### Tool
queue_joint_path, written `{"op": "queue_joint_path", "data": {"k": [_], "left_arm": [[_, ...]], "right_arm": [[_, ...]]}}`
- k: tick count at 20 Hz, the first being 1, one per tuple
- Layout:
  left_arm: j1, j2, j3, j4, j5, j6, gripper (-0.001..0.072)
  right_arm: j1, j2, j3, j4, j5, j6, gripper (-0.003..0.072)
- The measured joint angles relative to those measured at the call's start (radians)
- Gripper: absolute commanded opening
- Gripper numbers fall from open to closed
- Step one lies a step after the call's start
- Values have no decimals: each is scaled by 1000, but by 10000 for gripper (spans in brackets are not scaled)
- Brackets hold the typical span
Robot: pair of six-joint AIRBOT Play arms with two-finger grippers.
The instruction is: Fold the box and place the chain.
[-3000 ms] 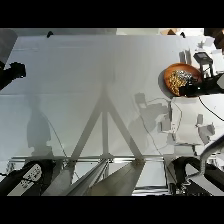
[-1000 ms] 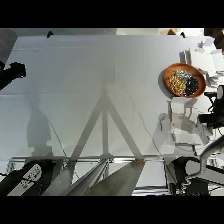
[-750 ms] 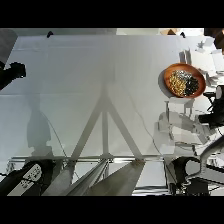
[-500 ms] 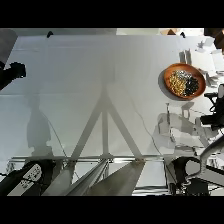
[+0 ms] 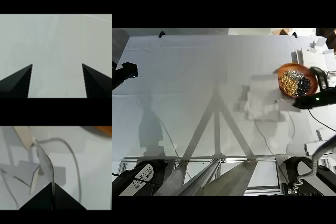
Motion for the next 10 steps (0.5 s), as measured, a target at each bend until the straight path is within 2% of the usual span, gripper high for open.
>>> {"op": "queue_joint_path", "data": {"k": [7, 10], "left_arm": [[0, 0, 0, 0, 0, 0, 698], [0, 0, 0, 0, 0, 0, 698]], "right_arm": [[307, 11, -168, 375, -404, -174, 2], [432, -29, -238, 491, -520, -274, 2]]}}
